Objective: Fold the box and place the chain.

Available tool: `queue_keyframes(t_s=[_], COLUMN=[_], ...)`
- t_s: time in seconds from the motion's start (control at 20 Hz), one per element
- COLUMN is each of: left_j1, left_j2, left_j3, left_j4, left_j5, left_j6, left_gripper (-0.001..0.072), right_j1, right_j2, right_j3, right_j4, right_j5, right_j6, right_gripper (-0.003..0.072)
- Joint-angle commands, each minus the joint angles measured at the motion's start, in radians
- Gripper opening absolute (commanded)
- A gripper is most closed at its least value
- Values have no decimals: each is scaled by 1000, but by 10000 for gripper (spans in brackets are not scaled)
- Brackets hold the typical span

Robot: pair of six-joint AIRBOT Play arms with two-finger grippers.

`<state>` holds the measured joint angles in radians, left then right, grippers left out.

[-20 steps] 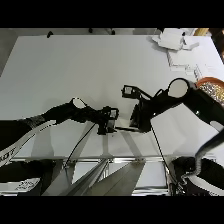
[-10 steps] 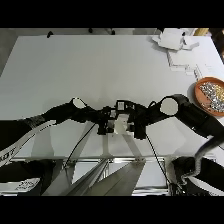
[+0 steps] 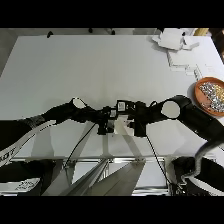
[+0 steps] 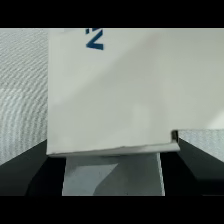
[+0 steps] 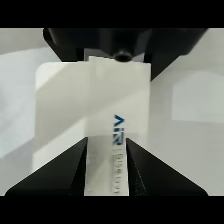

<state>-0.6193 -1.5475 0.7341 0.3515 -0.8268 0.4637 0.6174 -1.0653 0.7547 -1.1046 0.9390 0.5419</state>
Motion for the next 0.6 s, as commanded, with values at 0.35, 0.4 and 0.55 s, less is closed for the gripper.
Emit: queue_keyframes(t_s=[0.35, 0.4, 0.55], left_j1=[1, 1, 1], left_j2=[1, 1, 1], left_j3=[0, 0, 0], left_j4=[0, 0, 0], left_j5=[0, 0, 0], left_j6=[0, 0, 0], left_gripper=[254, 254, 254], right_j1=[55, 55, 55], right_j2=[39, 39, 39], right_j3=[-23, -29, -46], right_j4=[-6, -18, -64], right_j5=[-13, -12, -31], right_j6=[1, 5, 12], right_gripper=[399, 398, 396])
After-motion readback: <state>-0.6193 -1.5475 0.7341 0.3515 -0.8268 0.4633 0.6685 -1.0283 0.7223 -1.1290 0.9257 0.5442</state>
